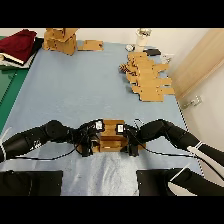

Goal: Fold the box.

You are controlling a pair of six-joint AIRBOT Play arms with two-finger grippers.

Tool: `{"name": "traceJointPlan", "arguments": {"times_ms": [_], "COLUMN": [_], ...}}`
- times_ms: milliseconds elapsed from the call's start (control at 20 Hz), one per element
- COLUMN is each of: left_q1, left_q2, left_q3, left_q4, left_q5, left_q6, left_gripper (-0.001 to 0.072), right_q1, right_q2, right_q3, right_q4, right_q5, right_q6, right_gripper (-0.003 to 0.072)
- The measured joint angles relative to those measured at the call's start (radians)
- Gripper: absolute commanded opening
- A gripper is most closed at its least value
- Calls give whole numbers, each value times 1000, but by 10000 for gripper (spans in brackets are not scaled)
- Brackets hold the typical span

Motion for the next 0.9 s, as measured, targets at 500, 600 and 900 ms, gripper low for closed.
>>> {"name": "traceJointPlan", "arguments": {"times_ms": [500, 600, 900], "left_q1": [-8, -10, -12], "left_q2": [-31, -36, -43], "left_q3": [0, 0, 0], "left_q4": [-111, -117, -151], "left_q5": [1, 3, 5], "left_q6": [111, 129, 151], "left_gripper": [45, 283, 492], "right_q1": [0, 0, 0], "right_q2": [0, 0, 0], "right_q3": [0, 0, 0], "right_q4": [0, 0, -1], "right_q5": [0, 0, 0], "right_q6": [0, 0, 0], "right_gripper": [515, 515, 515]}}
